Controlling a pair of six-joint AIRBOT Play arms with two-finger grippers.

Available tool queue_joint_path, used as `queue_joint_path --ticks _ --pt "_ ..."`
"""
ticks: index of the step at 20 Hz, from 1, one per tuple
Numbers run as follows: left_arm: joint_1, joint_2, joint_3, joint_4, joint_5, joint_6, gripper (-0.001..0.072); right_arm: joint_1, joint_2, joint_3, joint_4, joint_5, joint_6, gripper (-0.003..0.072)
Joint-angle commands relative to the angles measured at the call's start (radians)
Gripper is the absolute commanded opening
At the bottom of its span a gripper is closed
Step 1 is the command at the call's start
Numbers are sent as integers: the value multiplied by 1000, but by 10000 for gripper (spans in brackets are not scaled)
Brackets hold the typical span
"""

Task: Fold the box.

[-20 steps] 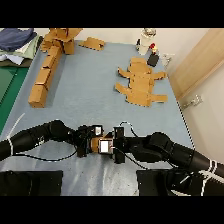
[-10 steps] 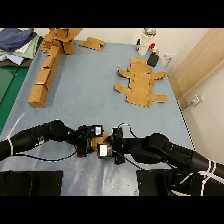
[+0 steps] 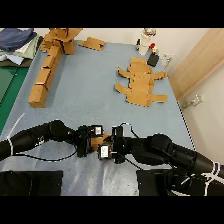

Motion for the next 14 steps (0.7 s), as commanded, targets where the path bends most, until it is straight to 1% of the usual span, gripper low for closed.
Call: queue_joint_path --ticks 1,5,9,14 --pt "0 0 1 0 0 0 418 0 3 14 -26 13 5 166" --pt "0 0 1 0 -1 0 418 0 -19 15 -42 11 20 163" --pt "0 0 1 0 0 0 418 0 -66 15 -8 -10 20 161" --pt "0 0 1 0 0 0 418 0 -50 15 19 -75 19 162"
